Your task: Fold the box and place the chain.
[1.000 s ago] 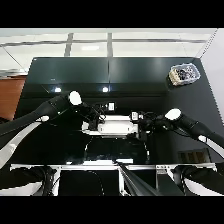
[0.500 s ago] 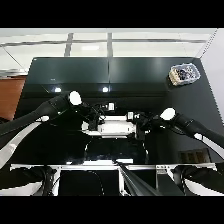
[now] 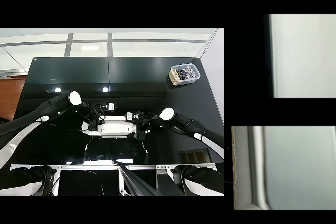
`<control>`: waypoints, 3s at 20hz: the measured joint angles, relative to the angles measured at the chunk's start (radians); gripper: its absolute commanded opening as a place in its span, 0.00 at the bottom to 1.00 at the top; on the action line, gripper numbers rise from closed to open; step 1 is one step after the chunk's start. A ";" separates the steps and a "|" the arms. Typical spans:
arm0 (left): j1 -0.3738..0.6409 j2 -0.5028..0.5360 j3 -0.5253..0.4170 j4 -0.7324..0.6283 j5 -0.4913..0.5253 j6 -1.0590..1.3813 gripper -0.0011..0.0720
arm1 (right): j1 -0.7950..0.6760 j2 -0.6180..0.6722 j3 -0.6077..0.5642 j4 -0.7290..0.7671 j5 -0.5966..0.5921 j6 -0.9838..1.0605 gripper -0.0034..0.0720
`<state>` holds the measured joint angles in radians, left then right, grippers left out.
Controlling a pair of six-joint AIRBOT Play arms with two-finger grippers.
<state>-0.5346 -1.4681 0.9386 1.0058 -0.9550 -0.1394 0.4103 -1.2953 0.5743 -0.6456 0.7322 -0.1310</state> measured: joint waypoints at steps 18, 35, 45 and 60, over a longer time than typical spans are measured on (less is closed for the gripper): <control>0.006 0.011 0.118 0.164 -0.153 -0.236 0.80 | 0.004 -0.001 0.001 -0.010 -0.001 0.002 0.67; 0.158 0.158 -0.125 -0.510 -0.099 -0.584 0.05 | 0.004 -0.001 0.001 -0.010 0.001 0.003 0.31; 0.122 0.054 -0.154 -0.411 0.165 -0.682 0.05 | 0.004 -0.001 0.001 -0.010 0.001 0.003 0.31; 0.225 0.551 -0.425 -0.281 0.079 -0.333 0.97 | 0.004 -0.001 0.001 -0.010 0.001 0.003 0.31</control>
<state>-0.3092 -0.9169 0.5140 0.7246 -0.8764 -0.4728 0.4141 -1.2964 0.5755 -0.6556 0.7330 -0.1276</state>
